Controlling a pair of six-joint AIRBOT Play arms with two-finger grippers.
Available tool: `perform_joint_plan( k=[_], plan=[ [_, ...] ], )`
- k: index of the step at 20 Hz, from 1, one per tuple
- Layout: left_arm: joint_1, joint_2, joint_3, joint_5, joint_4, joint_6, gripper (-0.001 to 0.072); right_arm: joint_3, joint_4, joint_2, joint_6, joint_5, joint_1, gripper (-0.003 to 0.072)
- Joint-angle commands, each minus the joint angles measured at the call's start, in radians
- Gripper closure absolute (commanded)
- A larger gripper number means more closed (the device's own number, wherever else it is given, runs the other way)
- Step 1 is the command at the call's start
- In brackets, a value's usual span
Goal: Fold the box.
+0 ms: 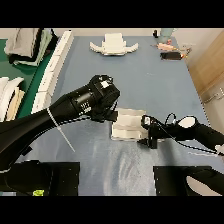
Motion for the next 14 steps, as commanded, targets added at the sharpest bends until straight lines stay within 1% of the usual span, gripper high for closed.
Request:
perform_joint_plan(
  k=[1, 3, 4, 5, 8, 9, 12, 13, 14],
  plan=[
    [0.006, 0.002, 0.000, 0.068, 0.017, 0.232, 0.0696, 0.000, 0.000, 0.000, 0.000, 0.000, 0.000, 0.0162],
    [0.008, 0.004, -0.002, 0.079, 0.009, 0.378, 0.0696, 0.000, 0.000, 0.000, 0.000, 0.000, 0.000, 0.0162],
    [0.035, 0.014, -0.013, 0.098, -0.026, 0.478, 0.0696, 0.000, 0.000, 0.000, 0.000, 0.000, 0.000, 0.0162],
    [0.074, 0.032, -0.043, 0.132, -0.069, 0.579, 0.0697, 0.000, 0.000, 0.000, 0.000, 0.000, 0.000, 0.0162],
    [0.248, 0.126, -0.223, 0.307, -0.289, 0.992, 0.0697, 0.000, 0.000, 0.000, 0.000, 0.000, 0.000, 0.0162],
    [0.296, 0.163, -0.287, 0.348, -0.377, 1.187, 0.0697, 0.000, 0.000, 0.000, 0.000, 0.000, 0.000, 0.0162],
    [0.408, 0.237, -0.422, 0.402, -0.623, 1.701, 0.0694, 0.000, 0.000, 0.000, 0.000, 0.000, 0.000, 0.0162],
    [0.432, 0.246, -0.454, 0.423, -0.679, 1.830, 0.0596, 0.000, 0.000, 0.000, 0.000, 0.000, 0.000, 0.0162],
    [0.451, 0.248, -0.488, 0.481, -0.732, 1.942, 0.0148, 0.000, 0.000, 0.000, 0.000, 0.000, 0.000, 0.0162]
  ],
)
